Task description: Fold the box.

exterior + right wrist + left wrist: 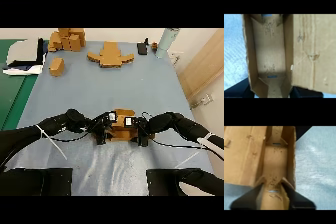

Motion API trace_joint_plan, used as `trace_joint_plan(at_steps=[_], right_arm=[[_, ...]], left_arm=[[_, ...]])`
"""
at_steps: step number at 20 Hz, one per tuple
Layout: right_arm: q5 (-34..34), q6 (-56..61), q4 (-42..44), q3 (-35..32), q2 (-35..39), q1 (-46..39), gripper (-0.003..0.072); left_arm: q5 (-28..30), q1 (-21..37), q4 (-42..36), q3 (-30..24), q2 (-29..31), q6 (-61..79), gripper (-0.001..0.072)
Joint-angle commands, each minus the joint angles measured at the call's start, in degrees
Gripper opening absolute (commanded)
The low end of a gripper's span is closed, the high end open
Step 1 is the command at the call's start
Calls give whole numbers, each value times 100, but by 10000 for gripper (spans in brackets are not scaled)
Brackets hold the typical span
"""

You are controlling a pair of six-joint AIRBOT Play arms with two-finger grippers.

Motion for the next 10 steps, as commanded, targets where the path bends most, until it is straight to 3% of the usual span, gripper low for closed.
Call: trace_joint_plan(at_steps=[1, 6, 7, 10], right_arm=[[2, -15, 0, 4, -2, 4, 505], [2, -15, 0, 4, -2, 4, 505], [2, -15, 0, 4, -2, 4, 505], [0, -15, -2, 4, -2, 4, 505]], left_arm=[[96, -26, 0, 7, -2, -11, 428], [92, -24, 20, 7, -2, -7, 452], [92, -24, 17, 7, -2, -9, 616], [94, -24, 20, 7, 0, -11, 636]])
